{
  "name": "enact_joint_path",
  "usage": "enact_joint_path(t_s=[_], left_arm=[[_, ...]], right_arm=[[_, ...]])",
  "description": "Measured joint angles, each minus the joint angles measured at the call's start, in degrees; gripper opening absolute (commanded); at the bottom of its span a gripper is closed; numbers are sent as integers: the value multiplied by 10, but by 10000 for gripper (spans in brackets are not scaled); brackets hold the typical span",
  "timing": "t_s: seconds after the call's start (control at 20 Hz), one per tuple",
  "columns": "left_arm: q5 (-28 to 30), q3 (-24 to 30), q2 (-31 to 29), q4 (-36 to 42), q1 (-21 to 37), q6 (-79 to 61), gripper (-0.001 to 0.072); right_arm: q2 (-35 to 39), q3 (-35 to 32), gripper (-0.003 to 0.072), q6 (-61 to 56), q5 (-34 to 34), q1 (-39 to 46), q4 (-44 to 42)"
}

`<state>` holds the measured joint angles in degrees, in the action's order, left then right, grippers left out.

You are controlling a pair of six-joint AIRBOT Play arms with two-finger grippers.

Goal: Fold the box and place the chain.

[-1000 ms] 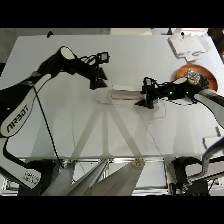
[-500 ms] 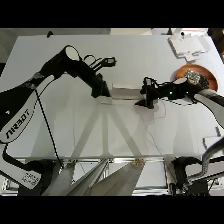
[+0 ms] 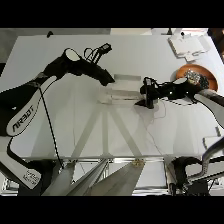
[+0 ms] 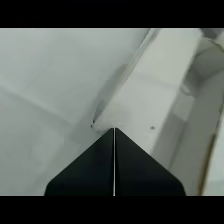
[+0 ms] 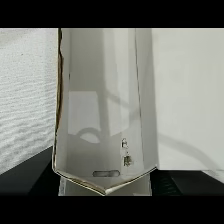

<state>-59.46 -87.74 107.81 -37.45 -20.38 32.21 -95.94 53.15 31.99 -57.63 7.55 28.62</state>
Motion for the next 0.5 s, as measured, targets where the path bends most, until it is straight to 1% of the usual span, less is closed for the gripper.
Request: enact_joint_path(t_s=[0.1,0.25,0.35,0.5], left_arm=[[3,0,18,2,0,11,9],[-11,0,25,6,4,20,10],[-29,0,16,5,13,23,10],[-59,0,-19,-3,29,24,10]], right_arm=[[0,0,411,0,0,0,0],[0,0,411,0,0,0,0],[0,0,411,0,0,0,0],[0,0,411,0,0,0,0]])
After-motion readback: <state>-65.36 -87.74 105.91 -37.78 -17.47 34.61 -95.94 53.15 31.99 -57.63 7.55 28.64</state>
